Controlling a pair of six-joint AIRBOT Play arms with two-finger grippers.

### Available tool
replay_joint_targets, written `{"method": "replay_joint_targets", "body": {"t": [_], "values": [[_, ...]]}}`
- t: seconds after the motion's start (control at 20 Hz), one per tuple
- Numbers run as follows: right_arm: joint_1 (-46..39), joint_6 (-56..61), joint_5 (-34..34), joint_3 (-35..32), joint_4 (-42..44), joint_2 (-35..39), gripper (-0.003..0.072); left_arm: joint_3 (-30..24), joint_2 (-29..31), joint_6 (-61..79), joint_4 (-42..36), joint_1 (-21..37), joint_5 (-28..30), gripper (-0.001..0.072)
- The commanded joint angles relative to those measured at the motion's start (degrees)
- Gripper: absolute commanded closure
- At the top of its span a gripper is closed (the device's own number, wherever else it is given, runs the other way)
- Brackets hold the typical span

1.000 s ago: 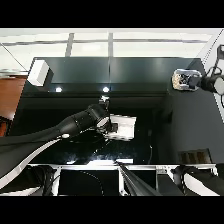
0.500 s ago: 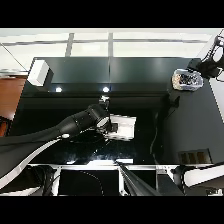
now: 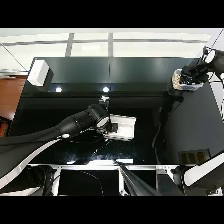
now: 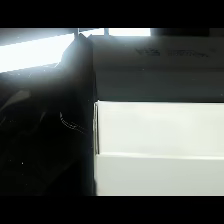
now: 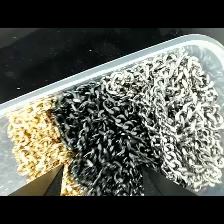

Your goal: Fold the box and place the chain.

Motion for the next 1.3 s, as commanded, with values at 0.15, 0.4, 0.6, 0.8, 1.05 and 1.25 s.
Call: {"method": "replay_joint_targets", "body": {"t": [0.15, 0.4, 0.6, 0.8, 1.05, 1.25], "values": [[-0.28, -0.2, 0.48, 0.46, 0.24, -2.1, 0.0629, -0.02, -0.02, 0.0, 0.0, 0.0, -0.04, 0.0682], [-0.28, -5.42, 4.76, 4.59, 0.7, 1.66, 0.0652, -0.02, -0.02, 0.0, 0.02, 0.02, 0.17, 0.0683], [-0.31, -9.42, 7.02, 4.59, 0.96, 10.6, 0.0652, -0.02, -0.02, 0.0, 0.0, 0.02, 0.17, 0.0683], [-1.29, -11.98, 6.73, 4.59, 6.78, 22.82, 0.0642, -0.02, -0.02, 0.0, 0.0, 0.0, 0.15, 0.0683], [-1.86, -13.4, 10.58, 4.31, 17.49, 38.29, 0.0642, -0.02, -0.02, 0.0, 0.0, 0.02, 0.17, 0.0683], [1.25, -14.34, 10.93, -0.55, 21.31, 50.23, 0.0642, -0.02, -0.02, 0.0, 0.0, 0.0, 0.17, 0.0683]]}}
